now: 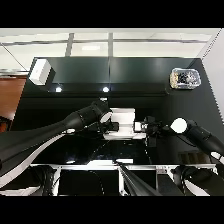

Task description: Fold the box and place the chain.

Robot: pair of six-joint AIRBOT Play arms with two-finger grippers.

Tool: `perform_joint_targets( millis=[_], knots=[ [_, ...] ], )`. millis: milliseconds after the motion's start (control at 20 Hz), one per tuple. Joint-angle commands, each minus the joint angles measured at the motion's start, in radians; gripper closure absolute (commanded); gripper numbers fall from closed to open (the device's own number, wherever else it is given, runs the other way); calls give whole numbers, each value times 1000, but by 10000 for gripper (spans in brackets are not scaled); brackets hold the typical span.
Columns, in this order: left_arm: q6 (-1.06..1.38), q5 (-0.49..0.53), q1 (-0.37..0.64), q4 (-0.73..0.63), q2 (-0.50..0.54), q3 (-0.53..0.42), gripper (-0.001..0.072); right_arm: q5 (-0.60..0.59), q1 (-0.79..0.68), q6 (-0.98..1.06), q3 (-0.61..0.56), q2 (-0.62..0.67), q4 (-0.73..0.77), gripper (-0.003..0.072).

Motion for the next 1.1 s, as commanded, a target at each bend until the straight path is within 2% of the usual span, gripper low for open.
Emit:
perform_joint_targets(
  millis=[0, 100, 250, 350, 500, 550, 600, 850, 1050],
  knots=[
    [0, -3, 1, 8, -1, 1, 680, -3, 0, 16, 0, 8, -38, 54],
    [0, -3, 1, 7, -1, 1, 680, -21, 0, 9, 0, 8, -13, 87],
    [0, -3, 1, 7, -1, 1, 680, -42, 0, -51, 0, 8, 68, 94],
    [-1, 1, 1, 7, -1, 1, 680, -59, 0, -60, 0, 7, 98, 251],
    [-1, 1, 1, 7, -1, 1, 681, -40, 1, -60, 0, 7, 120, 296],
    [-1, 1, 1, 7, -1, 1, 680, -35, 1, -58, 0, 7, 122, 550],
    [-1, 1, 1, 7, -1, 1, 681, -36, 1, -59, 0, 6, 139, 600],
    [-1, 3, 1, 7, -1, 1, 680, -37, 3, -59, 0, 4, 286, 599],
    [-1, 4, 1, 7, -1, 1, 680, -37, 29, -59, 0, -23, 322, 599]
  ],
)
